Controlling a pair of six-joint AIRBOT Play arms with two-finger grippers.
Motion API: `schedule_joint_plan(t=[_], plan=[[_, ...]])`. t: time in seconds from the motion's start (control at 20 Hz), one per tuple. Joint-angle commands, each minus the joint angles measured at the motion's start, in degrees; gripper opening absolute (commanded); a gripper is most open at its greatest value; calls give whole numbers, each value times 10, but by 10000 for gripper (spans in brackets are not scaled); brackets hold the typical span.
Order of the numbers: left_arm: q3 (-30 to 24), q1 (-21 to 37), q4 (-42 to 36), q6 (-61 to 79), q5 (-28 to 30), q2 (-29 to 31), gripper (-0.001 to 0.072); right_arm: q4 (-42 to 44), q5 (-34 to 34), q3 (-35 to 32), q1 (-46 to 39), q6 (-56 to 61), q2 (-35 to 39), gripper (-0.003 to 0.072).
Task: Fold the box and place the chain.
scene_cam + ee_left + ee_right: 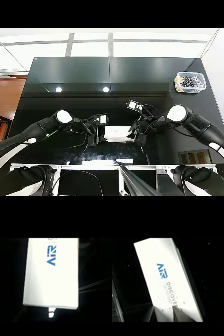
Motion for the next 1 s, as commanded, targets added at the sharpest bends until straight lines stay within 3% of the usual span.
schedule_joint_plan(t=[0.0, 0.2, 0.3, 0.35, 0.4, 0.7, 0.95], plan=[[0, 0, 0, 0, 0, 0, 393, 2, 12, 13, 0, 31, 3, 288], [0, 0, 0, 0, 0, 0, 393, 2, 56, 47, -26, 78, 21, 289], [0, 0, 0, 0, 0, 0, 393, 2, 70, 56, -53, 166, 33, 288], [0, 0, 0, 0, 1, 0, 393, 1, 74, 53, -68, 246, 33, 226], [0, 0, 0, 0, 1, 0, 393, 4, 82, 45, -81, 302, 33, 14], [0, 0, 0, 0, 1, 0, 393, 226, 80, -50, -87, 288, 9, 8], [0, 0, 0, 0, 1, 0, 393, 248, 16, -54, -86, 283, -22, 9]])
